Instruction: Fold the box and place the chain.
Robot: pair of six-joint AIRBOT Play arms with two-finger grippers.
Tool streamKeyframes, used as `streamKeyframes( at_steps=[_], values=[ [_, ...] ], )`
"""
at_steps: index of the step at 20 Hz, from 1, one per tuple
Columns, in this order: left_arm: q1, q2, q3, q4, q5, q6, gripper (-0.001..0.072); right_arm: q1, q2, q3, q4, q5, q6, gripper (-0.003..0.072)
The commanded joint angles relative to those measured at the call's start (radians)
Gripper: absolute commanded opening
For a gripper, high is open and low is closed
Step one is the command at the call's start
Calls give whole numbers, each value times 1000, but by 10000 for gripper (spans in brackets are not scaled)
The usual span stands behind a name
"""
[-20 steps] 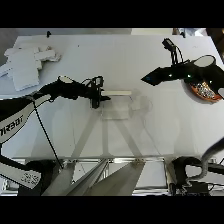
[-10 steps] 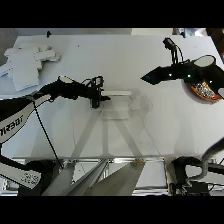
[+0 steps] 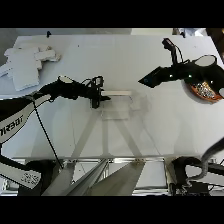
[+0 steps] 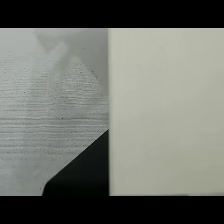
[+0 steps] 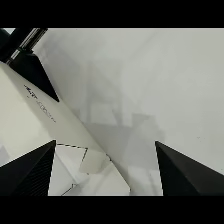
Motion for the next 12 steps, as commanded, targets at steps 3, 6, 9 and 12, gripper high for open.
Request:
streamKeyframes(
  at_steps=[3, 6, 9, 12],
  values=[
    [0, 0, 0, 0, 0, 0, 15, -2, 114, 1, 0, 59, -151, 707],
    [0, 0, 0, 0, 0, 0, 15, -2, 203, 1, -31, 105, -206, 706],
    [0, 0, 0, 0, 0, 0, 14, -2, 300, 1, -34, 173, -198, 705],
    [0, 0, 0, 0, 0, 0, 14, -2, 408, 1, -82, 188, -152, 700]
  ],
)
